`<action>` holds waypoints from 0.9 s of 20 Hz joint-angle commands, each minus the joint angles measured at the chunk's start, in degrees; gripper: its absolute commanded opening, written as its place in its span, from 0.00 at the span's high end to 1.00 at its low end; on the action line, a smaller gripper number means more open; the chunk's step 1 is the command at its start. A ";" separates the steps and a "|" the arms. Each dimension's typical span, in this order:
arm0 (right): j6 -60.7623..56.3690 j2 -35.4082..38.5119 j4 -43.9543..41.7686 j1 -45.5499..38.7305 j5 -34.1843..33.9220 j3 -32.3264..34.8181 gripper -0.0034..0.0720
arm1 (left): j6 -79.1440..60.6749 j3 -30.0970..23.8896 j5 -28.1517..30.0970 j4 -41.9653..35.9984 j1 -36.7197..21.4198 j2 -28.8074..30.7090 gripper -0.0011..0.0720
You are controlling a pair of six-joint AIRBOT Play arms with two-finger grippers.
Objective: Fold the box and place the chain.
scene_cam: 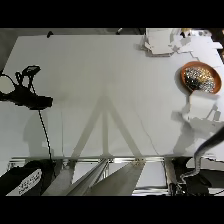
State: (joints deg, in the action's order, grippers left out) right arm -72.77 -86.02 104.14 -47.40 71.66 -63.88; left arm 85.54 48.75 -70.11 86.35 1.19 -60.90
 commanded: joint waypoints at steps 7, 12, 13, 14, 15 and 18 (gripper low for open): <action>5.86 12.79 -15.43 17.22 4.31 0.85 0.93 | 0.00 -0.02 0.02 0.00 -0.02 0.02 0.97; 5.95 28.59 -29.90 33.48 -7.21 14.88 0.93 | 0.00 -0.02 0.02 0.00 -0.02 0.02 0.97; 5.57 31.80 -32.28 36.59 -10.38 18.60 0.93 | -0.02 -0.02 0.04 0.00 -0.02 0.02 0.97; 5.20 34.56 -34.21 39.34 -13.33 21.92 0.93 | -0.02 -0.02 0.02 0.00 -0.02 0.02 0.97; 5.07 37.33 -36.22 42.18 -16.55 25.42 0.93 | -0.02 -0.02 0.04 0.00 -0.02 0.02 0.97; 3.56 43.34 -41.75 50.62 -24.37 34.16 0.93 | -0.02 -0.02 0.02 0.00 -0.02 0.02 0.97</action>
